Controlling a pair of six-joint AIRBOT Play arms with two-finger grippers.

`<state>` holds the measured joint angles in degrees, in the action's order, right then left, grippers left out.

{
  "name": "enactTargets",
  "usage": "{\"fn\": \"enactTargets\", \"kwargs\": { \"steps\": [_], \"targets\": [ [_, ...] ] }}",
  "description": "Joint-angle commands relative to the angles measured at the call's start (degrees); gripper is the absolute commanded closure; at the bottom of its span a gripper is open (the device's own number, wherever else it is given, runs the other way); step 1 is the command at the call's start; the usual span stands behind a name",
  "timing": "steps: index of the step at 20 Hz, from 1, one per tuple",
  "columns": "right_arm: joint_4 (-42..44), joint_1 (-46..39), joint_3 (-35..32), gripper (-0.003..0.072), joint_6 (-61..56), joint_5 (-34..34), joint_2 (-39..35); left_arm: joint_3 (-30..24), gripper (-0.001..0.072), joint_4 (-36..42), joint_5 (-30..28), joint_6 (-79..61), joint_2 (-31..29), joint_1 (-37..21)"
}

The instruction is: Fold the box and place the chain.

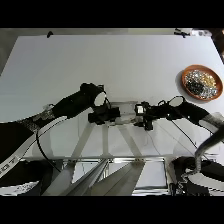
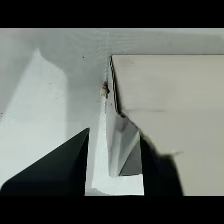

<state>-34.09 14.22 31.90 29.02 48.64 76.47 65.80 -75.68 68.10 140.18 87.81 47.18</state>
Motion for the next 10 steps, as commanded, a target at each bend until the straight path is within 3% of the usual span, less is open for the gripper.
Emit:
{"fn": "enactTargets", "kwargs": {
  "steps": [1, 7, 8, 10],
  "targets": [
    [0.00, 0.00, 0.02, 0.0286, -0.02, 0.00, -0.02, 0.04, 0.0361, 0.13, -1.46, 0.17, 1.66, 0.76],
    [0.00, 0.00, 0.02, 0.0286, -0.02, 0.02, -0.02, 0.04, 0.0383, 0.04, -2.80, -0.33, 3.52, 0.79],
    [0.00, 0.00, 0.02, 0.0286, -0.02, 0.02, -0.02, 0.04, 0.0409, -0.04, -2.97, -0.57, 3.67, 0.79],
    [0.00, 0.00, 0.02, 0.0286, -0.02, 0.02, -0.02, 0.04, 0.0588, 0.00, -2.99, -1.16, 3.96, 0.79]
  ]
}}
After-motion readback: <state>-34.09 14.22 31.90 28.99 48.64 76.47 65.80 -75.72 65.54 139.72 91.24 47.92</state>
